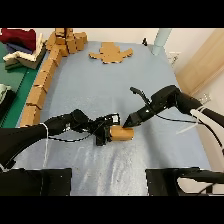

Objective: Fold the box.

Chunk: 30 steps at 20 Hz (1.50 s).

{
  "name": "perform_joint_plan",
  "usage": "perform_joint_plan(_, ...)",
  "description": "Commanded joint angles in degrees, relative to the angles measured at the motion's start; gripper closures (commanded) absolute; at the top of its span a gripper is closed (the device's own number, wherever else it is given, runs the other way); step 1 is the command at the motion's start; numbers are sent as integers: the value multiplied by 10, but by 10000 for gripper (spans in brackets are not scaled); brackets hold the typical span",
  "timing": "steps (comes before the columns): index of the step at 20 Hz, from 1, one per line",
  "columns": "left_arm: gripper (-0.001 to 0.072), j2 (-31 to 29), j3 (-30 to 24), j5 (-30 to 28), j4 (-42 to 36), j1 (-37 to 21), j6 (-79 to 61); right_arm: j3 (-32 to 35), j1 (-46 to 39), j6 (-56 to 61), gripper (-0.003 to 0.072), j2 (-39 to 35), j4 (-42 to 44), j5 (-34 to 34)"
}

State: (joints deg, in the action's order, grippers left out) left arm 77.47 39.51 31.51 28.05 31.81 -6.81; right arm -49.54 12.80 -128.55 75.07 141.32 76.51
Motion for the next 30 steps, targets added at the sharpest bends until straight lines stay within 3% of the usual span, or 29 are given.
perform_joint_plan(1,336,0,1,0,0,0,0,49,30,-45,684,-47,-36,-77)
perform_joint_plan(15,336,0,1,0,0,0,0,75,143,-46,683,-137,-170,-218)
perform_joint_plan(18,335,0,1,0,0,0,0,77,184,-62,683,-174,-229,-274)
perform_joint_plan(23,336,0,1,0,0,0,0,117,258,-72,683,-215,-334,-379)
perform_joint_plan(26,336,0,1,0,0,0,0,141,301,-109,681,-225,-336,-388)
perform_joint_plan(28,336,0,1,0,0,0,0,153,334,-133,594,-225,-345,-391)
perform_joint_plan(30,336,0,1,0,0,0,0,156,348,-135,335,-223,-377,-391)
